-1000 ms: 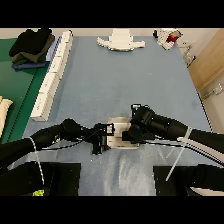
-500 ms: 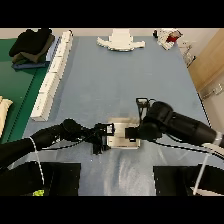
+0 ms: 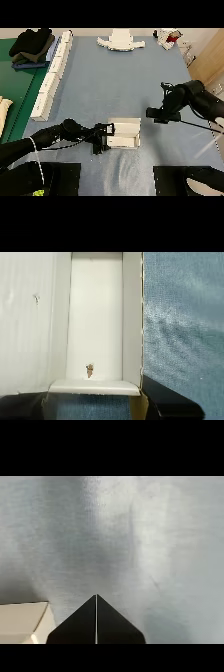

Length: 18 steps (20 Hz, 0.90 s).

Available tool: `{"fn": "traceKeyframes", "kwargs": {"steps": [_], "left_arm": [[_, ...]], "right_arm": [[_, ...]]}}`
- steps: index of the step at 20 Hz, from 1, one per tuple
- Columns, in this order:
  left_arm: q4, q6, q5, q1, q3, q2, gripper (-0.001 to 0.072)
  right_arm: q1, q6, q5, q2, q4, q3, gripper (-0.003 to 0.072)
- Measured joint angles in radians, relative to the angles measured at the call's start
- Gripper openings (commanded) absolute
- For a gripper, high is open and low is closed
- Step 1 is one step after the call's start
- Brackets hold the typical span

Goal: Fold the box.

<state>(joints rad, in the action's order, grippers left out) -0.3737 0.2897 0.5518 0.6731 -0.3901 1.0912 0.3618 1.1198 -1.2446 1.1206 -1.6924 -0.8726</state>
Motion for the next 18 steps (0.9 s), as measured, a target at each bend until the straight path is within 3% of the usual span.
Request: {"fn": "traceKeyframes", "kwargs": {"steps": [4,8,14,18], "left_arm": [[0.0,0.0,0.0,0.0,0.0,0.0,0.0463],[0.0,0.0,0.0,0.0,0.0,0.0,0.0464],[0.0,0.0,0.0,0.0,0.0,0.0,0.0464],[0.0,0.0,0.0,0.0,0.0,0.0,0.0464]], "right_arm": [[-0.191,0.43,0.005,0.2,-0.474,-0.013,0.0005],[-0.231,0.758,-0.183,0.367,-0.775,-0.069,0.0004],[-0.166,0.966,-0.329,0.388,-0.865,-0.087,0.0004],[-0.055,1.028,-0.258,0.292,-0.782,-0.068,0.0004]]}}
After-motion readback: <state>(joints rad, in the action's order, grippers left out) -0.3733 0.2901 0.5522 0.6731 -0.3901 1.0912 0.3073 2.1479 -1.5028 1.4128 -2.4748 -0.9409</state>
